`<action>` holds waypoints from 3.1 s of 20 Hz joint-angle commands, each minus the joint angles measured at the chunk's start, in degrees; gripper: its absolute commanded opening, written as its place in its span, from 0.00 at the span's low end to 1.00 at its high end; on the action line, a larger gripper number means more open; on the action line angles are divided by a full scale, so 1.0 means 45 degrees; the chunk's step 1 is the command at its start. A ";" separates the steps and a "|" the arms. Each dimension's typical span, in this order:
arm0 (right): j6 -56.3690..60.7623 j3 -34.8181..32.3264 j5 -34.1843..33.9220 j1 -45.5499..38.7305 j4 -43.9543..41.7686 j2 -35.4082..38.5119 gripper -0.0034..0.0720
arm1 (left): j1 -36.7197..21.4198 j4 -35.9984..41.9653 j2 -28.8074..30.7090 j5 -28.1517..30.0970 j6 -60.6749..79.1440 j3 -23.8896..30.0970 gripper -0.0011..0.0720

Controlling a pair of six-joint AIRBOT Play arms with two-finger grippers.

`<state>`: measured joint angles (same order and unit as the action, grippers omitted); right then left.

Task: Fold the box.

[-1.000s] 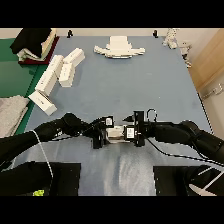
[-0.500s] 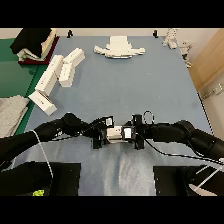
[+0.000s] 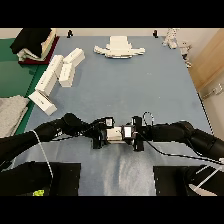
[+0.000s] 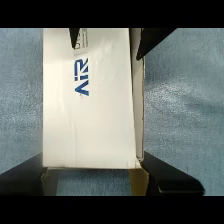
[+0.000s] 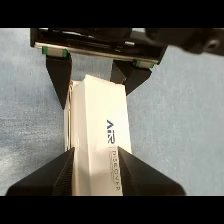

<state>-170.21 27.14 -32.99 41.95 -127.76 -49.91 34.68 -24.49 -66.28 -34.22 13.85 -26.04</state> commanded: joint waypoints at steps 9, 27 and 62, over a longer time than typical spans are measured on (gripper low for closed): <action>0.0787 0.0010 0.0039 -0.0010 -0.0243 0.1049 0.60 | -0.0005 0.0010 0.0010 0.0039 -0.0024 -0.0005 0.67; 0.8971 -0.3405 0.5013 0.1642 -0.2113 0.1574 0.05 | -0.0005 0.0010 0.0010 0.0039 -0.0024 -0.0005 0.67; 1.1492 0.1549 0.0248 -0.2210 0.4376 0.0471 0.05 | -0.0005 0.0010 0.0010 0.0039 -0.0024 -0.0005 0.67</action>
<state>-126.54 25.58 -19.68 38.28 -119.00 -43.18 34.68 -24.43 -66.28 -34.04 13.72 -26.04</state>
